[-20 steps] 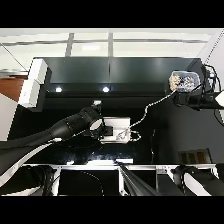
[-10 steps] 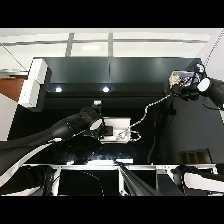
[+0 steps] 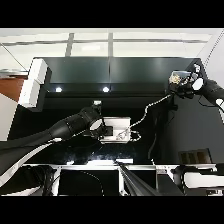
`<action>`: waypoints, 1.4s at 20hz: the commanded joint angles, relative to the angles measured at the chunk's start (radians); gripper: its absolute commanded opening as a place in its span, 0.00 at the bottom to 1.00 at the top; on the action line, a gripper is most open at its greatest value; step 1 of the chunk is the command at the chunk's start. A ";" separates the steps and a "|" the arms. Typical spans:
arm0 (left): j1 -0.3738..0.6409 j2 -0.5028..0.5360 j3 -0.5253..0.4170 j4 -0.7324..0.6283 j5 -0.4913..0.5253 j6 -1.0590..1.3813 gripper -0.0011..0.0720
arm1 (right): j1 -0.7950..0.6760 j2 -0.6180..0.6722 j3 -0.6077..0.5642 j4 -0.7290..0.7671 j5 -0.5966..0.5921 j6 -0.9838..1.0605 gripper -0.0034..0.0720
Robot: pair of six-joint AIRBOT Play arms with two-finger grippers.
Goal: Fold the box and place the chain.
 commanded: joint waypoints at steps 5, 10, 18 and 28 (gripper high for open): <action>0.000 0.000 0.000 0.000 -0.004 0.000 0.06 | -0.001 -0.003 0.002 0.029 0.052 -0.001 0.10; 0.000 0.000 0.000 0.000 -0.004 0.000 0.06 | -0.008 0.121 0.002 -0.037 0.119 -0.020 0.10; 0.000 0.000 0.000 0.000 -0.005 0.000 0.06 | -0.052 0.515 0.002 -0.039 0.314 -0.125 0.10; 0.000 0.000 0.000 0.000 -0.002 0.000 0.06 | -0.051 0.868 0.002 0.290 0.630 -0.257 0.10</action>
